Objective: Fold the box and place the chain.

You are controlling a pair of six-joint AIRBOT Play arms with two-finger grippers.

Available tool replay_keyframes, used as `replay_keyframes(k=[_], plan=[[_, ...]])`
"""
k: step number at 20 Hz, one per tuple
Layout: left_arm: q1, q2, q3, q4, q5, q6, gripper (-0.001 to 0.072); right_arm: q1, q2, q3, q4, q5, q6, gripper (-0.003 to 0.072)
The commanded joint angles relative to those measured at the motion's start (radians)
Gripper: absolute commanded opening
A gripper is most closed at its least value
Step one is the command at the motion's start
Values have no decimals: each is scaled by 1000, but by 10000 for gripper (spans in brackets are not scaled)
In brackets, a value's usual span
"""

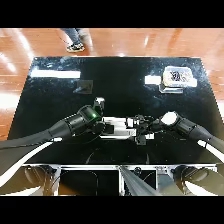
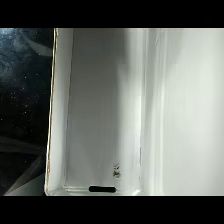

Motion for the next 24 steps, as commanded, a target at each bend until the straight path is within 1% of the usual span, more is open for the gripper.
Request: replay_keyframes(k=[1,2,11,12,14,15,16,17,18,19,22,23,24], plan=[[0,1,1,-5,3,-5,461,0,-1,0,-1,1,3,286],[0,1,1,-5,3,-5,486,0,-1,0,-1,1,3,286],[0,1,1,-9,8,-5,480,0,-1,0,-1,1,3,286],[0,1,1,-12,8,-5,467,0,-1,0,-1,1,3,286],[0,1,1,-13,8,8,380,0,-1,0,-1,1,3,286],[0,1,1,-12,8,19,274,0,-1,0,-1,1,3,286],[0,1,1,-12,8,26,152,0,-1,0,-1,1,3,286],[0,1,1,-12,8,29,65,0,-1,0,-1,1,3,286],[0,1,1,-12,7,31,35,0,-1,0,-1,1,3,286],[0,1,1,-12,7,33,25,0,-1,0,-1,1,3,286],[0,1,1,-11,7,34,24,0,-1,0,-1,1,3,287],[1,1,1,-10,8,33,24,0,0,1,0,0,8,391],[1,1,1,-8,10,33,24,0,0,1,1,-4,26,674]])
